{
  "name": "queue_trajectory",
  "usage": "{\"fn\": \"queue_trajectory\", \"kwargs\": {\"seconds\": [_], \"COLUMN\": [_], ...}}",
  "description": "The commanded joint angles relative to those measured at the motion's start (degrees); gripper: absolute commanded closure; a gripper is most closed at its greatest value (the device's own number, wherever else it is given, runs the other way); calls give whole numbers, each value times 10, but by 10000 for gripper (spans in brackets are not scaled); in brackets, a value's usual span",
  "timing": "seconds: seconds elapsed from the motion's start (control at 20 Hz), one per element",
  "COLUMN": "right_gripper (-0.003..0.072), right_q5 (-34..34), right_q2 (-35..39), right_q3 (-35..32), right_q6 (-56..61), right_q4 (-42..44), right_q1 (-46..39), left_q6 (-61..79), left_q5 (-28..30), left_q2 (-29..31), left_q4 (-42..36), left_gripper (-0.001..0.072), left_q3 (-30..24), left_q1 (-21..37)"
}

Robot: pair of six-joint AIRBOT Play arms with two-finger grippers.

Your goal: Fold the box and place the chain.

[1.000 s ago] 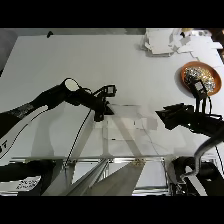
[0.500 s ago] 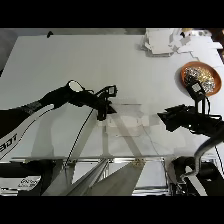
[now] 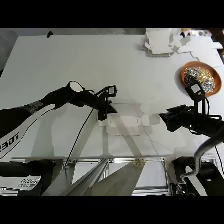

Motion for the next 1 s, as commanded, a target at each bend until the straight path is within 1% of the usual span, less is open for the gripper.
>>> {"fn": "queue_trajectory", "kwargs": {"seconds": [0.0, 0.15, 0.35, 0.45, 0.7, 0.95], "right_gripper": [254, 254, 254, 254, 254, 253], "right_q5": [0, 0, 0, 0, 0, 1], "right_q2": [0, 0, 0, 0, 0, 0], "right_q3": [1, 1, 1, 1, 0, 0], "right_q6": [0, 0, 0, 0, 0, 0], "right_q4": [-2, -2, -2, -2, -9, -30], "right_q1": [1, 1, 1, 1, 1, 1], "left_q6": [1, 1, -4, -23, -26, -27], "left_q5": [2, 2, 3, 14, 41, 41], "left_q2": [0, 0, 0, 0, 0, 0], "left_q4": [-2, -25, -11, -7, 6, 7], "left_gripper": [706, 706, 707, 707, 705, 704], "left_q3": [0, 0, 0, 0, 0, 0], "left_q1": [0, 0, 0, -4, -32, -35]}}
